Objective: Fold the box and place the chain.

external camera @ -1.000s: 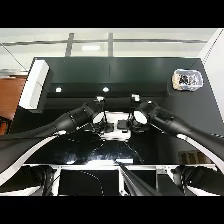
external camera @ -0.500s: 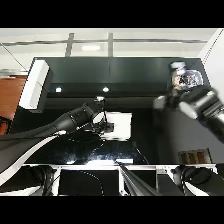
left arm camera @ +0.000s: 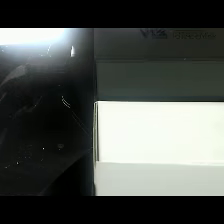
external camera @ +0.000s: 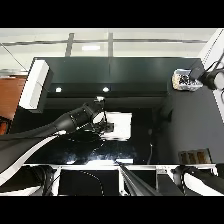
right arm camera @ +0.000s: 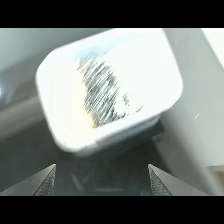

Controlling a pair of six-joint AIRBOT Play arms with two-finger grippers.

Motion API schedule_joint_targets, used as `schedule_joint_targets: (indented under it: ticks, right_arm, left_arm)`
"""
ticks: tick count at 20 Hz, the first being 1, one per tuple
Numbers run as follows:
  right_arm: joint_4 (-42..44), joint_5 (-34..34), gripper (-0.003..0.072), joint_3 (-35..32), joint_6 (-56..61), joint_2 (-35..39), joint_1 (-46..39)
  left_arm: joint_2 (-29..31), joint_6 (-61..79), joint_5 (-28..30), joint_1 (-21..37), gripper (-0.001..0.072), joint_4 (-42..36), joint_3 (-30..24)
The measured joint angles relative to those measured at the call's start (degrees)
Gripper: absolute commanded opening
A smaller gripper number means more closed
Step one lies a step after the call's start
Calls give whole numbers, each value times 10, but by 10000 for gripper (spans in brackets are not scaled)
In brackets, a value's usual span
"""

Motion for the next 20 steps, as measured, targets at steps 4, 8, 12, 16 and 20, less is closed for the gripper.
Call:
schedule_joint_targets:
  ticks: [4, 8, 12, 16, 20]
  right_arm:
    - [87, 44, 668, 143, -16, -132, -70]
    - [125, 111, 594, 252, -16, -242, -98]
    - [140, 133, 543, 302, 13, -311, -108]
    - [145, 116, 544, 318, 27, -351, -111]
    - [145, 85, 543, 322, 36, -374, -112]
  left_arm:
    - [0, 0, 0, 0, 33, 0, 0]
    - [0, 0, 0, 0, 33, 0, 0]
    - [0, 0, 0, 0, 33, 0, 0]
    - [0, 0, 0, 0, 33, 0, 0]
    - [0, 0, -1, 0, 33, 0, 0]
